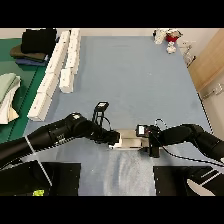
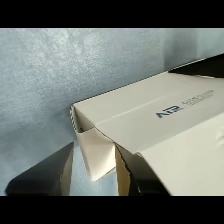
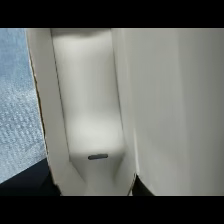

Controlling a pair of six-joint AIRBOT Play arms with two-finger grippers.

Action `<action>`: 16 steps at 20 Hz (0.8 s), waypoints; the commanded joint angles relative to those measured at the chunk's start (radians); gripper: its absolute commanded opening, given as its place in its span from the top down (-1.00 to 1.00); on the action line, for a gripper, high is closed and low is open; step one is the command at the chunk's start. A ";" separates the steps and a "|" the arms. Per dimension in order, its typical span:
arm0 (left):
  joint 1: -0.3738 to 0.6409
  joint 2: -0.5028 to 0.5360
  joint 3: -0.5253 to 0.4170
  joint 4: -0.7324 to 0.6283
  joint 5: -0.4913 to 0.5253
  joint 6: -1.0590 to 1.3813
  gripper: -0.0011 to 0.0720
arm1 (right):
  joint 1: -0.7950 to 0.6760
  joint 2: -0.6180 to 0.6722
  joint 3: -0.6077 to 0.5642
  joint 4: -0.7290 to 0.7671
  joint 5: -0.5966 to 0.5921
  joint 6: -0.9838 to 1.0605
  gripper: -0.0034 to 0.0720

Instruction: Fold the box.

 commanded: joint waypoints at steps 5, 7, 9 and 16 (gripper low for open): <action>-0.162 -0.215 0.253 0.299 -0.256 -0.376 -0.09 | 0.000 0.000 0.001 0.000 0.000 0.000 -0.45; -0.178 -0.279 0.311 0.315 -0.328 -0.392 -0.09 | 0.000 0.000 0.001 0.000 0.000 0.000 -0.45; -0.187 -0.333 0.357 0.320 -0.367 -0.392 -0.09 | 0.000 0.000 0.001 0.000 0.000 0.000 -0.45; -0.187 -0.423 0.417 0.319 -0.377 -0.393 0.01 | 0.000 0.000 0.001 0.000 0.000 0.000 -0.45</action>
